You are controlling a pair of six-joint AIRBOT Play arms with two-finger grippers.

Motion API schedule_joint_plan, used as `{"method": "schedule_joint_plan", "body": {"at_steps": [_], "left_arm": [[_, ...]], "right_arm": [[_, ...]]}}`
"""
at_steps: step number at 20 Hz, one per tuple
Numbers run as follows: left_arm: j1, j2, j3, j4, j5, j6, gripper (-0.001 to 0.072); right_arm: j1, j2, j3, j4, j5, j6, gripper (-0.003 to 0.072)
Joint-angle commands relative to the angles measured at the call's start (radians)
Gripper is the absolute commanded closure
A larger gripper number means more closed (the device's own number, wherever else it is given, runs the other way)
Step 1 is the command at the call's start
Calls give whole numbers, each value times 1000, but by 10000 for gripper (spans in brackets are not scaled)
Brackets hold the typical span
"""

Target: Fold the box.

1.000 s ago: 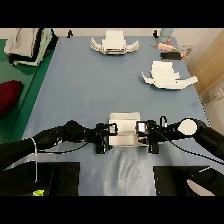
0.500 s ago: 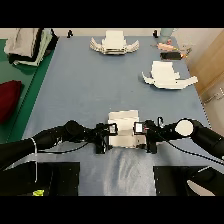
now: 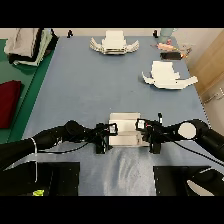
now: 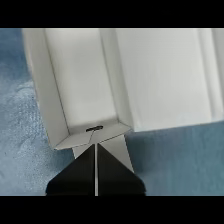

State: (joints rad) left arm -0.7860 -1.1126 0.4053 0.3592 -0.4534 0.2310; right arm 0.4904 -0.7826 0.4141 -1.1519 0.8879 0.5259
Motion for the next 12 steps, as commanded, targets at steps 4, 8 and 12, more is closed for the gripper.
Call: {"method": "schedule_joint_plan", "body": {"at_steps": [4,8,12], "left_arm": [[1,1,1,0,0,0,174],[1,1,1,0,0,0,173],[1,1,1,0,0,0,173]], "right_arm": [[-7,107,106,-473,190,806,684],[-119,171,157,-734,308,1263,684],[-332,80,98,-452,325,1282,685]]}}
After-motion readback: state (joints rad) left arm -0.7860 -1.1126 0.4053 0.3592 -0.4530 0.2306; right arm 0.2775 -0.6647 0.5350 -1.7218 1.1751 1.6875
